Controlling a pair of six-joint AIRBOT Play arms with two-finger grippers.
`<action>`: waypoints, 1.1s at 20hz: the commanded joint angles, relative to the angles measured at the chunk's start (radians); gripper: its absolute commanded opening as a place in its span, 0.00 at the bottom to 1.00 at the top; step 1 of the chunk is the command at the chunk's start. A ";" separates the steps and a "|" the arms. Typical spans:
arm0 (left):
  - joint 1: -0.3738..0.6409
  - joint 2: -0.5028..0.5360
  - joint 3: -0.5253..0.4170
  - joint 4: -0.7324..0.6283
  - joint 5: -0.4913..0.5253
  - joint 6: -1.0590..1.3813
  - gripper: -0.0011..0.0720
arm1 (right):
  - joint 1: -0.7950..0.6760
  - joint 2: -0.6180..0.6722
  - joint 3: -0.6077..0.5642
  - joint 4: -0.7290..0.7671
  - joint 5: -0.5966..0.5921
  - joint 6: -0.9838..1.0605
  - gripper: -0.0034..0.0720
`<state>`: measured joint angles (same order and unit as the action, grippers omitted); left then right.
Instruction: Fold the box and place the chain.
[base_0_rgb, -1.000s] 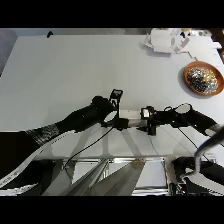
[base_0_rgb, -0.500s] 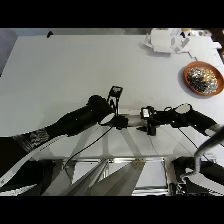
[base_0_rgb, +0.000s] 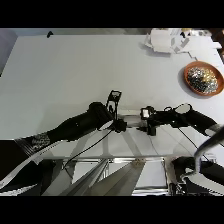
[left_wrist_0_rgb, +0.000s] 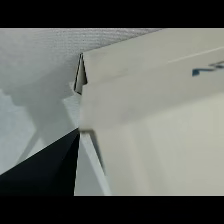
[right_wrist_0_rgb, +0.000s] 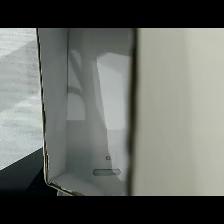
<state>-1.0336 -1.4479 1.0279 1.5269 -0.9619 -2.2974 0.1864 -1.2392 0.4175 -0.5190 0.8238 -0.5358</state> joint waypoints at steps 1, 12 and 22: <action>0.016 0.001 -0.012 -0.034 0.077 -0.006 0.64 | 0.000 0.001 0.001 0.000 0.000 0.003 0.58; 0.143 -0.014 0.041 -0.172 0.002 0.137 0.61 | 0.000 0.001 0.001 0.000 0.000 0.003 0.58; 0.142 -0.149 0.133 -0.240 -0.082 0.143 0.44 | 0.000 0.001 0.001 0.000 0.000 0.003 0.58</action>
